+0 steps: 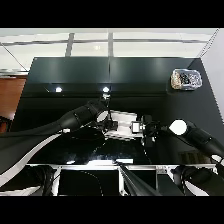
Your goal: Fold the box and place the chain.
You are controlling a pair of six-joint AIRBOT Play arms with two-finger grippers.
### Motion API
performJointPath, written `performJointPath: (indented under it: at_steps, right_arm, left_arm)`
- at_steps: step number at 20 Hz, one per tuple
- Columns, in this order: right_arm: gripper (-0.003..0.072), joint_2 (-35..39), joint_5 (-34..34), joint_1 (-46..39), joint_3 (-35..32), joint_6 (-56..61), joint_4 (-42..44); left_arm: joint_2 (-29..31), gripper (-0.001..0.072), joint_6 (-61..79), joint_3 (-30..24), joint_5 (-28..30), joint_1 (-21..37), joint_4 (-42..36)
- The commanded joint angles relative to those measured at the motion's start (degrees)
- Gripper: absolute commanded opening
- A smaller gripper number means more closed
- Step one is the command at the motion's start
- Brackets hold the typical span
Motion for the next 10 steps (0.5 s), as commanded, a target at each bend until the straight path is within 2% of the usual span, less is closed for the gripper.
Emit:
performJointPath:
  at_steps: [1, 8, 9, 10]
  right_arm:
    - [0.0624, 0.9, 2.3, 0.0, 0.0, 0.6, -2.8]
    - [0.0621, 0.3, 3.3, 0.1, 0.0, 0.6, 0.0]
    - [0.0468, 0.2, 3.3, 0.1, 0.0, 0.6, 0.1]
    - [0.0412, 0.1, 3.2, 0.1, -0.1, 0.6, 0.6]
  left_arm:
    - [0.0, 0.0029, 0.0, 0.0, 0.4, 0.0, -0.4]
    - [0.0, 0.0029, 0.2, 0.0, 0.3, 0.0, -0.4]
    - [0.0, 0.0029, 0.2, 0.0, 0.3, 0.0, -0.4]
    - [0.0, 0.0029, 0.3, 0.0, 0.3, 0.0, -0.4]
